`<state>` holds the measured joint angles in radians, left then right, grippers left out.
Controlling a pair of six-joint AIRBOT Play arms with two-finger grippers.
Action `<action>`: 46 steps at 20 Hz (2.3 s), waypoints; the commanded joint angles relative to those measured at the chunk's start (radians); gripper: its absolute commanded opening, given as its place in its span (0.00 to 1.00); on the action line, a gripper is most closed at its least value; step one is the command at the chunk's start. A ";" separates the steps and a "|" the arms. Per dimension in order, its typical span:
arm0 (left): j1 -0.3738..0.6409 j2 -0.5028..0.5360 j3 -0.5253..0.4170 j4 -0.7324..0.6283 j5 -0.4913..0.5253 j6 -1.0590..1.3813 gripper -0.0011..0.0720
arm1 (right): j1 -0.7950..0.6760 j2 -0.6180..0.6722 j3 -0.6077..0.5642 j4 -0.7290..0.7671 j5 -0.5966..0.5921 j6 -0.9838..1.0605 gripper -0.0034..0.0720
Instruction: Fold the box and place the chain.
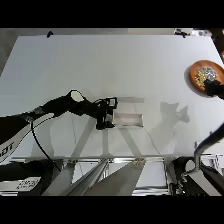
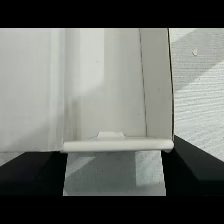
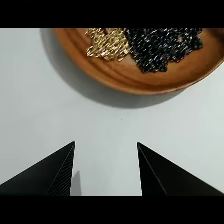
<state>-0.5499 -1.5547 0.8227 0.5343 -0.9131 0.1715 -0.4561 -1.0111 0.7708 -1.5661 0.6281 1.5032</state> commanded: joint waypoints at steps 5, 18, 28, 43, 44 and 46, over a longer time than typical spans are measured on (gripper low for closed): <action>0.000 0.001 0.001 0.000 0.000 0.000 0.69 | -0.075 -0.514 0.359 0.109 -0.214 -0.071 0.58; 0.000 0.001 0.001 0.000 0.000 0.000 0.69 | 0.011 -0.884 0.683 0.124 -0.055 -0.071 0.50; 0.000 0.001 0.001 0.000 0.000 0.000 0.69 | 0.014 -0.768 0.697 0.117 0.036 -0.072 0.06; 0.000 0.001 0.001 0.000 0.000 0.000 0.69 | 0.059 -0.350 0.693 0.335 0.621 -0.233 0.06; 0.000 0.001 0.001 0.000 0.000 0.000 0.69 | 0.089 -0.323 0.692 0.333 0.642 -0.233 0.06; 0.000 0.001 0.001 0.000 0.000 0.000 0.69 | 0.154 -0.278 0.687 0.333 0.690 -0.233 0.06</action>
<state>-0.5499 -1.5547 0.8227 0.5343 -0.9134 0.1715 -0.3679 -1.3540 1.4620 -1.2736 1.2003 1.2972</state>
